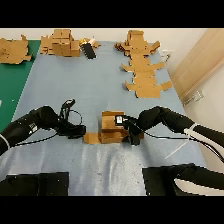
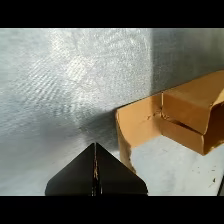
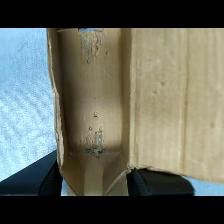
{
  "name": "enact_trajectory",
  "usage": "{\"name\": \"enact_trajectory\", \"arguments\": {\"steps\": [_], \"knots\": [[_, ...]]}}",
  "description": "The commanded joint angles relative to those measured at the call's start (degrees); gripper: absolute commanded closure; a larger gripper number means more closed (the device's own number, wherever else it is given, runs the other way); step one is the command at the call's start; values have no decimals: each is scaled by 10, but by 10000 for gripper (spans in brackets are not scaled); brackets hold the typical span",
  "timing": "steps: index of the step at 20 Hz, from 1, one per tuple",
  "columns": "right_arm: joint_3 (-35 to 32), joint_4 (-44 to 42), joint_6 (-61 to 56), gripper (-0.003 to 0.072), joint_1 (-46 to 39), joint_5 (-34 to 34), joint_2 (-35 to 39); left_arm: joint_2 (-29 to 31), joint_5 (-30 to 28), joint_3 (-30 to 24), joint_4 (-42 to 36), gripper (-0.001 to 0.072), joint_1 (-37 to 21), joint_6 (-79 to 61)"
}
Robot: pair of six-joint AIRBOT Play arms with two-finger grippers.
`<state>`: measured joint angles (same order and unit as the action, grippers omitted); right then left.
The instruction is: Fold the box.
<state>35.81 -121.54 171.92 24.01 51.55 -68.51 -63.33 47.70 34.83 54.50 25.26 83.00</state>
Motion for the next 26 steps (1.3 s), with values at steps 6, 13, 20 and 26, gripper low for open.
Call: {"name": "enact_trajectory", "arguments": {"steps": [6,13,20,26], "knots": [[1,-7,0,234,0,0,0,-12,-23,-1,-9,698,55,52],[0,-7,0,234,0,0,0,-12,-21,0,-64,698,55,31],[1,-7,0,235,0,0,0,5,1,0,-17,698,41,59],[1,-7,0,234,0,0,0,18,13,0,23,698,26,107]]}}
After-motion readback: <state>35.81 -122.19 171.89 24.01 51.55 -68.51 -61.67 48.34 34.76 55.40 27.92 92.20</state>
